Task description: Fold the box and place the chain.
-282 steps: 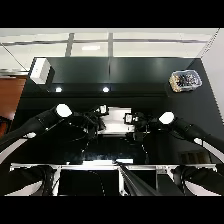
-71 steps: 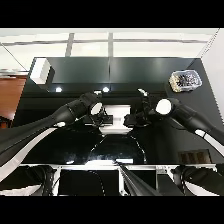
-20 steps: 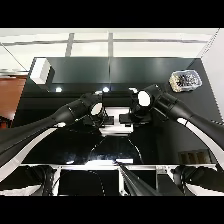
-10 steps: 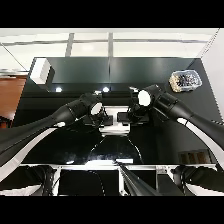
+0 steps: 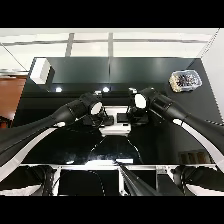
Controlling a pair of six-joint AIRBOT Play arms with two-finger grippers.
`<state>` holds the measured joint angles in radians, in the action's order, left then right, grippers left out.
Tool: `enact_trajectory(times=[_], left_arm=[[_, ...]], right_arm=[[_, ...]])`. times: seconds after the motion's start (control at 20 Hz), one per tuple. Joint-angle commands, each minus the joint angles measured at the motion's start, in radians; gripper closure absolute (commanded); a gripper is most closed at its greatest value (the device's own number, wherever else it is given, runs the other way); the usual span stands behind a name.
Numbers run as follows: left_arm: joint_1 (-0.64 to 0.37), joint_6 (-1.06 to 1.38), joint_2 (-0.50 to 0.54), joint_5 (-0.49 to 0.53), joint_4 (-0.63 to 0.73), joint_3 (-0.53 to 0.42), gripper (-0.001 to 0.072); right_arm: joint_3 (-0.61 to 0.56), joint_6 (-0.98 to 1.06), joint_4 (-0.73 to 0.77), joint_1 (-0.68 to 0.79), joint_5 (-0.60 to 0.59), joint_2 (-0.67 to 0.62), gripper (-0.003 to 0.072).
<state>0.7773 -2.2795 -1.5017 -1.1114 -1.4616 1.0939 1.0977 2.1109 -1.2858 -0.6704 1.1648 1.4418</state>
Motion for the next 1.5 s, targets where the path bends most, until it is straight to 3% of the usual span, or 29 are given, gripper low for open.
enact_trajectory(times=[0.0, 0.15, 0.2, 0.6, 0.75, 0.8, 1.1, 1.2, 1.45], left_arm=[[0.0, 0.002, 0.001, -0.001, 0.005, 0.001, 0.0681], [0.0, 0.002, 0.001, -0.001, 0.005, 0.001, 0.0681], [0.0, 0.002, 0.001, -0.001, 0.005, 0.001, 0.0681], [0.0, 0.002, 0.001, -0.002, 0.005, 0.001, 0.0681], [0.0, 0.002, 0.001, -0.002, 0.008, 0.001, 0.068], [0.0, 0.002, 0.001, -0.002, 0.008, 0.001, 0.0681], [0.0, 0.002, 0.001, -0.002, 0.008, 0.001, 0.0681], [0.0, 0.002, 0.001, -0.001, 0.008, 0.001, 0.0681], [0.0, 0.002, 0.001, -0.002, 0.008, 0.001, 0.0681]], right_arm=[[0.001, 0.031, -0.038, -0.005, -0.006, 0.006, 0.0386], [0.001, 0.042, -0.061, -0.005, -0.006, 0.018, 0.0394], [0.001, 0.04, -0.061, -0.005, -0.006, 0.027, 0.0503], [0.001, 0.051, -0.063, -0.019, -0.013, 0.064, 0.0506], [0.001, 0.067, -0.085, -0.025, -0.013, 0.069, 0.0567], [0.001, 0.067, -0.085, -0.026, -0.011, 0.069, 0.0663], [0.001, 0.071, -0.074, -0.026, -0.023, 0.069, 0.0665], [0.001, 0.071, -0.071, -0.026, -0.023, 0.068, 0.0533], [0.001, 0.074, -0.071, -0.026, -0.019, 0.07, 0.0536]])
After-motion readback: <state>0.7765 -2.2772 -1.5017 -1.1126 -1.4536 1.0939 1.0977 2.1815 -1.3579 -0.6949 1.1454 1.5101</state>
